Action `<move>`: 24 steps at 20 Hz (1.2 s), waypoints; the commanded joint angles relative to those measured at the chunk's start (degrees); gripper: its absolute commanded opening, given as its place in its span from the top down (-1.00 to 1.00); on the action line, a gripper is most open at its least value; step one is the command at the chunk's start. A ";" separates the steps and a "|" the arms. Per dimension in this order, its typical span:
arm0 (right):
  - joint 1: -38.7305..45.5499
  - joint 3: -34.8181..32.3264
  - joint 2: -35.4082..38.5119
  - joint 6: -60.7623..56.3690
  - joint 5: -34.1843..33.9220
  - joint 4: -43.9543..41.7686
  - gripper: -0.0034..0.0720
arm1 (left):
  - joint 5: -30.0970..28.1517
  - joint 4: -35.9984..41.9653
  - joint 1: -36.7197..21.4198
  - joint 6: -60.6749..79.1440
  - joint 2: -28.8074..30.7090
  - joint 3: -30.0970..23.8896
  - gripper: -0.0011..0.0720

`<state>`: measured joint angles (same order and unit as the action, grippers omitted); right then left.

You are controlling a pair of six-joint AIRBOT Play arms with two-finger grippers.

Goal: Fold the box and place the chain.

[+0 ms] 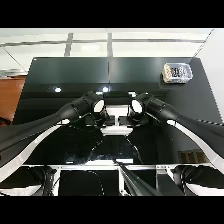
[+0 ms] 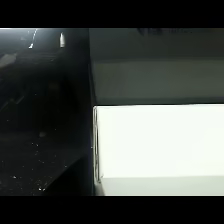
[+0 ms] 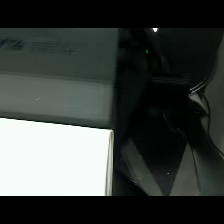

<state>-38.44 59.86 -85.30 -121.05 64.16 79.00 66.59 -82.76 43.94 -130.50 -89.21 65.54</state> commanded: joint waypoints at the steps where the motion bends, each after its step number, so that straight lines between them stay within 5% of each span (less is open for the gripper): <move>1: -0.02 0.04 -0.02 0.52 -0.37 -0.48 0.88 | -0.13 -0.28 -0.04 0.17 -0.02 0.00 0.90; 2: 0.00 0.07 0.02 0.48 -0.61 -0.79 0.87 | -0.11 -0.28 -0.04 0.17 -0.02 0.00 0.90; 4: 0.15 0.61 0.46 0.50 -0.52 -0.96 -0.02 | -0.15 -0.28 -0.04 0.17 -0.02 0.00 0.90; 5: 0.15 1.11 1.16 0.81 -0.02 -0.94 -0.15 | -0.11 -0.28 -0.04 0.17 -0.02 0.00 0.90; 11: 2.23 3.39 16.13 9.60 3.74 1.84 -0.15 | -0.15 -0.31 -0.04 0.17 -0.02 0.00 0.90; 14: 6.34 3.37 21.68 11.08 2.67 24.92 -0.15 | -0.11 -0.31 -0.04 0.17 -0.02 0.00 0.90; 16: 11.54 2.51 20.52 10.69 -5.07 36.76 -0.16 | -0.11 -0.31 -0.04 0.17 -0.02 0.02 0.90; 18: 19.45 1.73 17.35 7.10 -18.14 34.25 -1.00 | -0.26 -0.33 -0.04 0.17 -0.02 0.00 0.90; 21: 28.96 3.56 7.45 1.84 -32.59 25.03 -1.00 | -0.31 -0.31 -0.04 0.20 -0.02 0.00 0.90; 24: 36.65 19.26 -5.95 -0.42 -25.31 12.02 -1.00 | -0.17 -0.31 -0.04 0.20 -0.02 0.00 0.90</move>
<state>-9.21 69.41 -81.25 -118.48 39.94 101.06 66.37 -83.07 43.88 -130.41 -89.23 65.52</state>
